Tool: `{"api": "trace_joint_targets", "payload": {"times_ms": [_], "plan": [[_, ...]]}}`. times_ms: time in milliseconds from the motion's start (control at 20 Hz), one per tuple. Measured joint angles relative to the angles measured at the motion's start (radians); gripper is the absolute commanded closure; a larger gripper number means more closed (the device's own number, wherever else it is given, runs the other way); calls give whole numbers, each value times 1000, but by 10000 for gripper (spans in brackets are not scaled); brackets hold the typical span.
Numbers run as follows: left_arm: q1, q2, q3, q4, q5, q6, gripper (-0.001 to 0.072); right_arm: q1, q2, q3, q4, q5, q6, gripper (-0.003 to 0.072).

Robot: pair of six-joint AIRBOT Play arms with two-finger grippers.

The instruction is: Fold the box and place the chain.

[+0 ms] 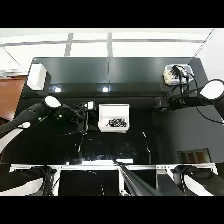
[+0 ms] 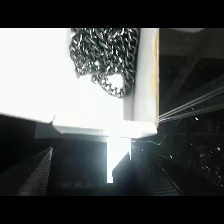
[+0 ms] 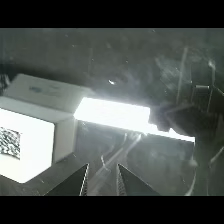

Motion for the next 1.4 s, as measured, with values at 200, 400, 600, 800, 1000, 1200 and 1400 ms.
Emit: {"api": "trace_joint_targets", "payload": {"times_ms": [200,400,600,800,1000,1200,1400], "plan": [[-18,-28,4,-18,24,26,-6,34,0,-1,-1,-25,0,462],[-29,-38,7,-33,36,33,-6,61,0,-1,-6,-51,0,462],[-55,-42,9,-50,65,36,0,85,-1,-1,-6,-70,-1,462],[-70,-42,10,-49,77,39,249,122,-16,-1,-5,-110,-1,251],[-74,-42,10,-49,84,39,249,182,-67,-1,95,-283,-1,-34],[-74,-42,10,-48,86,39,249,250,-173,3,270,-454,-106,12],[-74,-42,10,-48,89,39,248,285,-212,15,336,-395,-413,12]]}}
